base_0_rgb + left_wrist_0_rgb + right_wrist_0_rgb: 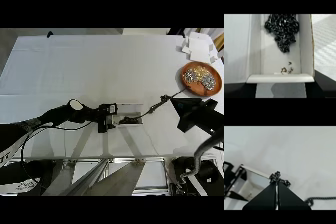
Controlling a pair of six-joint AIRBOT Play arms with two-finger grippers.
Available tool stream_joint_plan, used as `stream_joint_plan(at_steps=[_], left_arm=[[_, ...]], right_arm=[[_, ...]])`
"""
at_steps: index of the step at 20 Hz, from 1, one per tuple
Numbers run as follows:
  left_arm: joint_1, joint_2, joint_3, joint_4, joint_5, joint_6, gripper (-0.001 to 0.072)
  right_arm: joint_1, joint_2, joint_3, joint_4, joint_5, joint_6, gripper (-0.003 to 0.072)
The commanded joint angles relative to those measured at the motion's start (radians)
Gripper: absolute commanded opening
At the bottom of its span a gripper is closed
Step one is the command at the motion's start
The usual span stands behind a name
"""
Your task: Fold the box and place the chain.
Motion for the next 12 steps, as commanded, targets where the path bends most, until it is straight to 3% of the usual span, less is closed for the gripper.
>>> stream_joint_plan(at_steps=[1,3,7,10,12], left_arm=[[0.0,0.0,0.0,0.0,0.0,0.0,0.0333],[0.0,0.0,0.0,0.0,0.0,0.0,0.0333],[0.0,0.0,0.0,0.0,0.0,0.0,0.0333],[0.0,0.0,0.0,0.0,0.0,0.0,0.0333],[0.0,0.0,0.0,0.0,0.0,0.0,0.0333]], right_arm=[[0.0,0.045,0.001,0.189,0.006,-0.129,0.0008],[0.0,0.044,0.001,0.293,0.006,-0.203,0.0008],[0.0,0.026,0.001,0.365,0.01,-0.219,0.0008],[0.0,-0.064,0.001,0.532,0.049,-0.335,0.0008],[0.0,-0.166,0.001,0.535,0.07,-0.369,0.0009]])
